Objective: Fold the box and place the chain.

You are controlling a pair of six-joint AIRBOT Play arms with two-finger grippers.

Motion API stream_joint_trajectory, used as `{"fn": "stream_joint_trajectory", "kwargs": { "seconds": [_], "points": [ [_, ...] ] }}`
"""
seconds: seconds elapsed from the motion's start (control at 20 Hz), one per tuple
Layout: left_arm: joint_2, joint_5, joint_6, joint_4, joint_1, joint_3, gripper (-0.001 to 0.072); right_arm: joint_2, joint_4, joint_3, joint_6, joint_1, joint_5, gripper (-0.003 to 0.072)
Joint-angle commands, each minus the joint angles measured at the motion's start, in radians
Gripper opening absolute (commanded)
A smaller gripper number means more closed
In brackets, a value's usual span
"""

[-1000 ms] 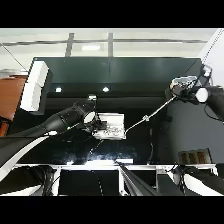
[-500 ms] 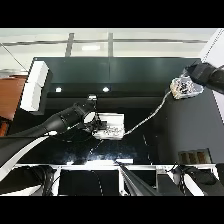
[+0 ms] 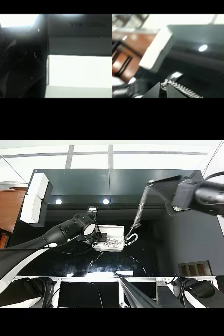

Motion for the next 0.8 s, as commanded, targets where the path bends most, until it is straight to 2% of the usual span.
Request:
{"fn": "stream_joint_trajectory", "kwargs": {
  "seconds": [0.0, 0.2, 0.3, 0.75],
  "points": [
    [-0.001, -0.003, 0.0, -0.002, -0.001, 0.0, 0.0031, -0.056, 0.015, 0.004, 0.004, 0.133, -0.016, 0.0018],
    [-0.001, -0.003, 0.0, -0.001, -0.001, 0.0, 0.0031, -0.13, 0.023, 0.004, 0.005, 0.242, -0.106, 0.0018],
    [-0.001, -0.004, 0.0, -0.001, -0.001, 0.0, 0.0031, -0.156, 0.022, 0.004, 0.005, 0.269, -0.111, 0.0018],
    [-0.001, -0.003, 0.0, -0.001, -0.001, 0.0, 0.0031, -0.155, -0.034, 0.004, 0.016, 0.261, -0.111, 0.0018]
  ]
}}
